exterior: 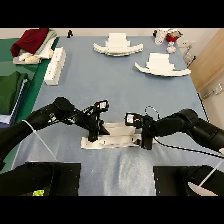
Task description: Fold the box.
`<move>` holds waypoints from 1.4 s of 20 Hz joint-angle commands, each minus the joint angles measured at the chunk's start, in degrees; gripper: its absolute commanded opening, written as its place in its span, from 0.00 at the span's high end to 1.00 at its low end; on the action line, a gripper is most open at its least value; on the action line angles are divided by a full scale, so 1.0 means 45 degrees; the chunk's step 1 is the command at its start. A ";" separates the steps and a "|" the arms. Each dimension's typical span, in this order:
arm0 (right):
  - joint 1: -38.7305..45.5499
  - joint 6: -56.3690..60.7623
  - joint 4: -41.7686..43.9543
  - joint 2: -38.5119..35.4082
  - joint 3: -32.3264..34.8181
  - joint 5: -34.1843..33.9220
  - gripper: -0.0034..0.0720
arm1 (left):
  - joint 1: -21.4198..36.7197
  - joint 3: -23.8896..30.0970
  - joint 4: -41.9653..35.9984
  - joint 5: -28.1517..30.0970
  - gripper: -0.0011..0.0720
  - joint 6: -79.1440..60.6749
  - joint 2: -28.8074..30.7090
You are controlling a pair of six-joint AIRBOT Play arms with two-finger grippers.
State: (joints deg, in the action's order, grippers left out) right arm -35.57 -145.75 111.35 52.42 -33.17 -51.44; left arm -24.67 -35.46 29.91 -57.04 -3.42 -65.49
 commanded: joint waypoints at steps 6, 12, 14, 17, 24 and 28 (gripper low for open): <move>0.0529 -0.2584 0.1107 0.1035 0.0165 0.0228 0.00 | 0.0000 -0.0005 0.0000 0.0000 0.96 0.0000 -0.0010; 0.0525 -0.2633 0.1588 0.1059 0.0204 0.0282 0.00 | 0.0005 -0.0005 0.0000 0.0000 0.96 0.0000 -0.0010; 0.0680 -0.3813 0.2229 0.1054 0.0471 0.0282 0.00 | 0.0000 -0.0005 0.0000 0.0000 0.96 0.0000 -0.0010; 0.1166 -0.5955 0.4308 0.1015 0.1205 0.0855 0.00 | 0.0000 -0.0005 0.0000 -0.0005 0.96 0.0000 -0.0010; 0.1166 -0.5955 0.3925 0.1010 0.1520 0.1205 0.00 | 0.0000 -0.0005 0.0000 0.0000 0.96 0.0000 -0.0010; 0.1166 -0.5955 0.3876 0.1049 0.1608 0.1180 0.00 | 0.0005 -0.0005 0.0000 0.0000 0.96 0.0000 -0.0010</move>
